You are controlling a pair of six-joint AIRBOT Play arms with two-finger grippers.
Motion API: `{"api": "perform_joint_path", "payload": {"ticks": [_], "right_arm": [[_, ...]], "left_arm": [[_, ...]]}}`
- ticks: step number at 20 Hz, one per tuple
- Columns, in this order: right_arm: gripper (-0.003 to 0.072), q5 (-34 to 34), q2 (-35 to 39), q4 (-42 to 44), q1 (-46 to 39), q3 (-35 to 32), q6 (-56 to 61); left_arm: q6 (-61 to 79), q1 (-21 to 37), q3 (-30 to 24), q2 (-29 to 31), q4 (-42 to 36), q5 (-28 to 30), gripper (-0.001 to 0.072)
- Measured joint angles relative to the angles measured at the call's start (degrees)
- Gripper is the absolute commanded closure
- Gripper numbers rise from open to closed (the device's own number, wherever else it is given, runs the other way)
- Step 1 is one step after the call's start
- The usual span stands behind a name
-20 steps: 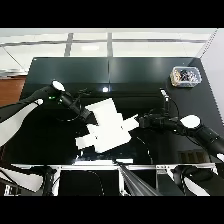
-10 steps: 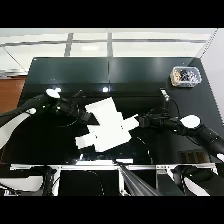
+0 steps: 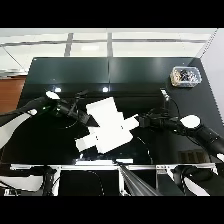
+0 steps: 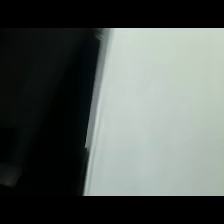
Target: Fold the box and place the chain.
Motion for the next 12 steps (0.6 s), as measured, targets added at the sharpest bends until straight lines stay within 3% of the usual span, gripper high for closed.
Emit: {"api": "perform_joint_path", "payload": {"ticks": [1, 2, 3, 4, 5, 9, 12], "right_arm": [[0.0670, 0.0, 0.0, 0.0, 0.0, 0.0, -0.1], [0.0651, 0.0, 0.0, -0.1, 0.0, 0.0, -0.2], [0.0373, 0.0, 0.0, -0.1, 0.0, 0.0, -0.2], [0.0017, -0.1, 0.0, -0.1, 0.0, 0.0, -0.2], [-0.0027, 0.4, 0.0, -0.3, -0.3, 0.2, -0.2], [-0.0027, 6.3, 0.1, -9.6, -5.5, 5.2, -0.2], [-0.0019, 12.3, 0.1, -22.6, -10.7, 10.9, -0.2]], "left_arm": [[0.3, -0.4, 1.0, -0.9, 0.2, -1.1, 0.0669], [0.5, -0.9, 2.1, -1.8, 0.3, -2.1, 0.0682], [0.7, -1.3, 3.3, -2.6, 0.5, -2.8, 0.0683], [0.7, -1.7, 4.2, -3.1, 0.5, -3.3, 0.0684], [0.8, -2.1, 5.2, -3.5, 0.4, -4.2, 0.0685], [-1.4, -2.7, 7.5, -1.9, 4.8, -4.1, 0.0686], [-1.0, -3.5, 4.1, 5.7, 7.0, -0.7, 0.0682]]}}
